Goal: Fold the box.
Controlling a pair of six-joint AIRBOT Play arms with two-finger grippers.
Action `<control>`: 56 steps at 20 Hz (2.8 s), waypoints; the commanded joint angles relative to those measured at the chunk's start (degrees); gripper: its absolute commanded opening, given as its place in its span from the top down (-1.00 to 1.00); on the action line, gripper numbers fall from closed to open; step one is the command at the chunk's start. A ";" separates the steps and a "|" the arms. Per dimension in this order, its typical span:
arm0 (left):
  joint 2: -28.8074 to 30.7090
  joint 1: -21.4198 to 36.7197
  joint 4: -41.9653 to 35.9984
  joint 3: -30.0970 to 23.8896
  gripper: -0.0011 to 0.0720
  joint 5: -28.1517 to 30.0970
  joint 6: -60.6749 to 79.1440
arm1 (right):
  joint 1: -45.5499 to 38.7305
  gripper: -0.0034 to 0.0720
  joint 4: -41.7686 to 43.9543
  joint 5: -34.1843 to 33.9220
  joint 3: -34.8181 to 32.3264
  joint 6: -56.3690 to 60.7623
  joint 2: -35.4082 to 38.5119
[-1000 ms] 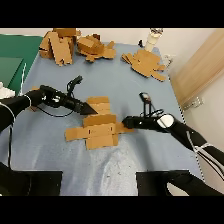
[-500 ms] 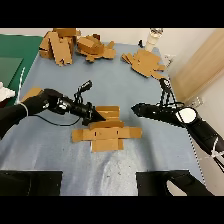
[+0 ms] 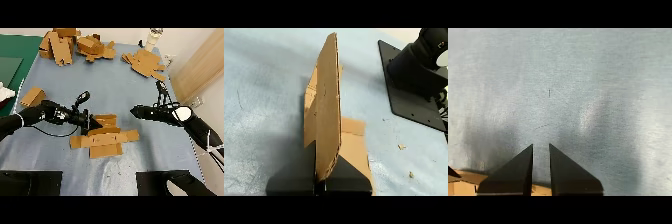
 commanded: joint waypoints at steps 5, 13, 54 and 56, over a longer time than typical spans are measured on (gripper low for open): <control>0.13 0.00 1.79 -0.59 0.93 -0.26 1.60 | 0.07 0.49 -0.48 0.09 0.04 0.02 -0.22; 1.73 0.02 4.44 0.70 0.93 0.94 8.74 | 0.07 0.49 -1.38 0.04 0.04 0.04 -0.22; 3.72 -5.25 0.31 -3.74 0.93 9.55 11.45 | 1.16 0.49 -1.49 0.02 0.04 0.02 -0.22; 3.72 -5.70 1.73 -3.50 0.92 10.23 11.34 | 1.16 0.49 -1.49 0.11 0.04 0.02 -0.22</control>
